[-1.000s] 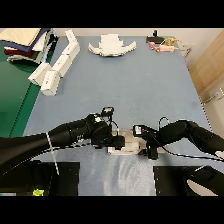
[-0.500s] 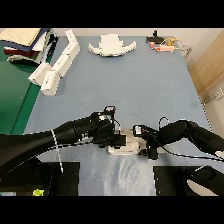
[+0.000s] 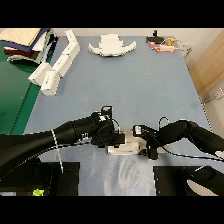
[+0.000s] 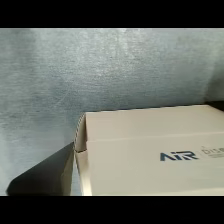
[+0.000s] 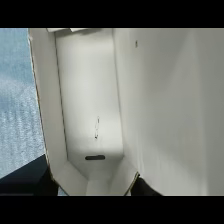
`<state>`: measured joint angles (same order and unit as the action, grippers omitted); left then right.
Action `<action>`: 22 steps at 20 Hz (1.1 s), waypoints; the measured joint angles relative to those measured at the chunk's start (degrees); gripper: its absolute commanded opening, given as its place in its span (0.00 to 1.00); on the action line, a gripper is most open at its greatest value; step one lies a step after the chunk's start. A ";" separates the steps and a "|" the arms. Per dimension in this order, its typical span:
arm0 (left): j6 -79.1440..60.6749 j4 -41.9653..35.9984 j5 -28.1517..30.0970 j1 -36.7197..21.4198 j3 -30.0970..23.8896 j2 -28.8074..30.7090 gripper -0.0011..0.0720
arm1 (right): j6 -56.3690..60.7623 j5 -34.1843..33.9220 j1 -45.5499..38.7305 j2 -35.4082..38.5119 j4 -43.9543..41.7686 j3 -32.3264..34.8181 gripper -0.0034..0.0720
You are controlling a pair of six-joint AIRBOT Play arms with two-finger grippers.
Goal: Fold the box.
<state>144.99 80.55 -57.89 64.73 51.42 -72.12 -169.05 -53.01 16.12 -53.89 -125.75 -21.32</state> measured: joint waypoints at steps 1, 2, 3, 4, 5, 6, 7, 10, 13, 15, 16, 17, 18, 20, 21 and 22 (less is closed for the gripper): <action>0.70 0.26 -0.42 0.15 0.09 -0.07 0.50 | 0.00 0.00 0.00 0.00 0.00 0.00 0.68; 1.31 0.55 -0.81 0.42 0.26 -0.28 0.50 | 0.00 0.00 0.00 0.00 0.00 0.00 0.68; 1.75 0.85 -1.36 0.70 0.63 -0.66 0.50 | 0.00 0.00 0.00 0.00 0.00 0.00 0.68; 2.08 1.27 -1.95 1.09 1.22 -1.18 0.50 | -0.02 0.00 0.00 0.00 0.00 0.00 0.68; 2.27 1.68 -2.51 1.51 2.01 -1.88 0.50 | 0.00 0.00 0.00 0.00 0.00 0.00 0.68; 2.40 2.14 -3.13 1.99 2.99 -2.75 0.50 | -0.02 0.00 0.00 0.00 0.00 0.00 0.68; 2.45 2.62 -3.45 2.45 4.00 -3.61 0.50 | -0.02 0.00 0.00 0.00 0.00 0.00 0.68; 2.49 3.28 -4.07 3.08 5.88 -5.33 0.33 | -0.02 -0.02 0.00 0.00 0.00 0.00 0.68; 2.47 3.63 -4.74 3.37 6.64 -6.05 0.31 | 0.00 -0.02 0.00 0.00 0.00 0.00 0.68; 2.49 3.65 -4.74 3.43 6.86 -6.25 0.31 | 0.00 0.00 -0.02 0.00 0.00 0.00 0.68; 2.47 3.65 -4.72 3.48 6.93 -6.32 0.31 | 0.00 0.00 -0.02 0.00 0.00 0.00 0.68; 2.47 3.65 -4.68 3.48 6.99 -6.36 0.24 | 0.00 -0.02 -0.02 0.00 0.00 0.00 0.68; 2.47 3.74 -4.70 3.48 7.04 -6.40 0.25 | 0.00 -0.02 -0.02 0.00 0.00 0.00 0.68; 2.45 3.74 -4.59 3.48 7.10 -6.45 0.27 | -0.02 -0.02 -0.02 0.00 0.00 0.00 0.68; 2.47 3.65 -4.57 3.48 7.10 -6.45 0.29 | -0.02 -0.02 0.00 0.00 0.00 0.00 0.68; 2.47 3.61 -4.50 3.48 7.10 -6.45 0.42 | -0.02 -0.02 0.00 0.00 0.00 0.00 0.68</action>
<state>147.46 84.16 -62.39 68.20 58.52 -78.56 -169.07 -53.04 16.12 -53.89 -125.75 -21.32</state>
